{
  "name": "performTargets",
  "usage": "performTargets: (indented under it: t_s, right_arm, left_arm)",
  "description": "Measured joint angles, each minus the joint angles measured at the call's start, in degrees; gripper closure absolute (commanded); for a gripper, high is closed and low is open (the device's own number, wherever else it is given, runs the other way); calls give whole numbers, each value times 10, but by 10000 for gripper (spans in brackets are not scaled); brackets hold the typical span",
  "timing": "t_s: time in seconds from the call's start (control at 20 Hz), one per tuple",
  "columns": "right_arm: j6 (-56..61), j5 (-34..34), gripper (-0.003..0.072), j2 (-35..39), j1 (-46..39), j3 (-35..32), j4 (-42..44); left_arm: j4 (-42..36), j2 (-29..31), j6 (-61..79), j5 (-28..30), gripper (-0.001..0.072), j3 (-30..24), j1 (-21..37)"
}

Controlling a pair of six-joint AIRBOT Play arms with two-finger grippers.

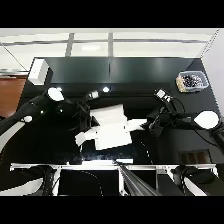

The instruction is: Fold the box and place the chain.

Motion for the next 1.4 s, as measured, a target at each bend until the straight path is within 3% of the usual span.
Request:
performTargets:
  t_s: [0.45,0.9,1.4]
  right_arm:
    - [-125,-48,49,-31,94,9,-49]
    - [-144,-78,49,-123,150,10,-85]
    - [-146,-79,49,-142,221,-13,-83]
  left_arm:
    - [-9,-10,100,81,683,-26,-22]
    - [14,-26,148,89,683,-17,-36]
    - [26,-30,152,90,683,-16,-38]
